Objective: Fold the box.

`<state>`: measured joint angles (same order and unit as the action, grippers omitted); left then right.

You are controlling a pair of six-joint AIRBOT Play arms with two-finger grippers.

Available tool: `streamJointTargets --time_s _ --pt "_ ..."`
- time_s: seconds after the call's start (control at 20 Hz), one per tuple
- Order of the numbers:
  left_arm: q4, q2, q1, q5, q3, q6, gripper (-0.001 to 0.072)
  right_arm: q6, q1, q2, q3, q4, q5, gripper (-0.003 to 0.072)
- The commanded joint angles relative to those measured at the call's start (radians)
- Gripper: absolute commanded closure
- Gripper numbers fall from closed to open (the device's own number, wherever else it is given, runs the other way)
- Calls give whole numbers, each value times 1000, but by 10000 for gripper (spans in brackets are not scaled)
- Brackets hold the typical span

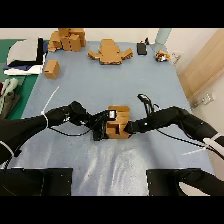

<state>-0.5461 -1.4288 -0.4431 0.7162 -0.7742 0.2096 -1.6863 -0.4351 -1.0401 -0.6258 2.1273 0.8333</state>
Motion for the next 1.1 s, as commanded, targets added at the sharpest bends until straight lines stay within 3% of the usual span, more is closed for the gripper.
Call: streamJointTargets --time_s 0.0,0.15,0.3,0.6,0.8,0.85,1.0,1.05 --pt "0 -1 1 0 0 0 196 320 -130 -54 -42 -259 -32 201" --pt "0 -1 1 0 0 0 195 592 -231 -109 -102 -532 9 201" --pt "0 -1 0 0 0 0 196 729 -304 -181 -205 -673 124 201" --pt "0 -1 0 0 0 0 196 858 -358 -320 -352 -734 275 205" --pt "0 -1 0 0 0 0 196 879 -359 -338 -358 -732 301 279" --pt "0 -1 1 0 0 0 196 880 -359 -342 -357 -732 305 318" --pt "0 -1 1 0 0 0 196 877 -359 -343 -358 -732 306 638" --pt "0 -1 1 0 0 0 196 878 -359 -343 -358 -727 306 680"
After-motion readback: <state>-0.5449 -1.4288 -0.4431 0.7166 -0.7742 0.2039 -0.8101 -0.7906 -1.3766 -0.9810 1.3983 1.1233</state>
